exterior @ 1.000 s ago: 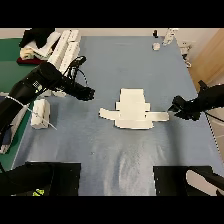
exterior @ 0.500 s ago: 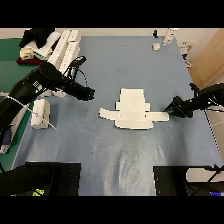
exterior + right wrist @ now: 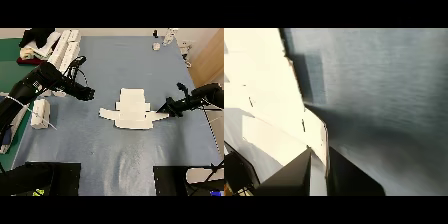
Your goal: Fold the box.
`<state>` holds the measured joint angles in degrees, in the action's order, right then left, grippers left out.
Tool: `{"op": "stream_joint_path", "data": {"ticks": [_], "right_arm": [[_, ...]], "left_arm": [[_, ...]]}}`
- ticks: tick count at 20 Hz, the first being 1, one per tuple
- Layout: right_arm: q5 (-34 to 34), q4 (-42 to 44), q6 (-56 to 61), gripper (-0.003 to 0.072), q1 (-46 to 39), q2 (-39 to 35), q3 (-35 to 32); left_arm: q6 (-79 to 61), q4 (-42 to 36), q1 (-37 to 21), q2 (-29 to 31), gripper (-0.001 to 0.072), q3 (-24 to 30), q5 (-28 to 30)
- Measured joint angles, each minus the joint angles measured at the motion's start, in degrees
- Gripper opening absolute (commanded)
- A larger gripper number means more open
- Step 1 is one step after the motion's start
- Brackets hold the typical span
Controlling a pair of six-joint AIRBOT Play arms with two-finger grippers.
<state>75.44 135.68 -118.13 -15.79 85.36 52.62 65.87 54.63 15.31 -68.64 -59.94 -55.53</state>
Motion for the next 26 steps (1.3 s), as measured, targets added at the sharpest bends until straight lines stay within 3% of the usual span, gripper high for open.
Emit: {"op": "stream_joint_path", "data": {"ticks": [2, 10, 17, 18, 19, 20, 26], "right_arm": [[-0.15, 0.55, -0.68, 0.0002, 1.73, 0.09, 0.00], [-2.03, 1.44, -1.29, 0.0000, 8.07, -2.47, -0.85], [-10.58, 1.66, -1.29, 0.0001, 15.67, -15.85, -12.55], [-11.89, 1.64, -1.27, 0.0001, 17.05, -18.69, -14.97], [-13.29, 1.66, -1.25, 0.0001, 18.49, -21.53, -17.33], [-14.53, 1.60, -1.09, 0.0001, 19.89, -24.06, -19.43], [-21.53, 1.01, 0.76, 0.0001, 27.76, -33.59, -26.62]], "left_arm": [[0.00, 0.00, 0.00, 0.00, 0.0013, 0.00, 0.00], [-0.02, -0.70, 0.00, 0.00, 0.0013, 0.00, 0.74], [-0.04, -5.27, -0.13, -0.11, 0.0016, -0.02, 2.47], [0.02, -5.62, -0.52, -0.20, 0.0064, -0.02, 2.56], [0.39, -5.90, -1.16, -0.42, 0.0315, -0.02, 2.54], [0.81, -6.29, -1.99, -0.72, 0.0419, -0.02, 2.23], [1.22, -9.92, -7.61, -5.33, 0.0418, -0.02, -4.31]]}}
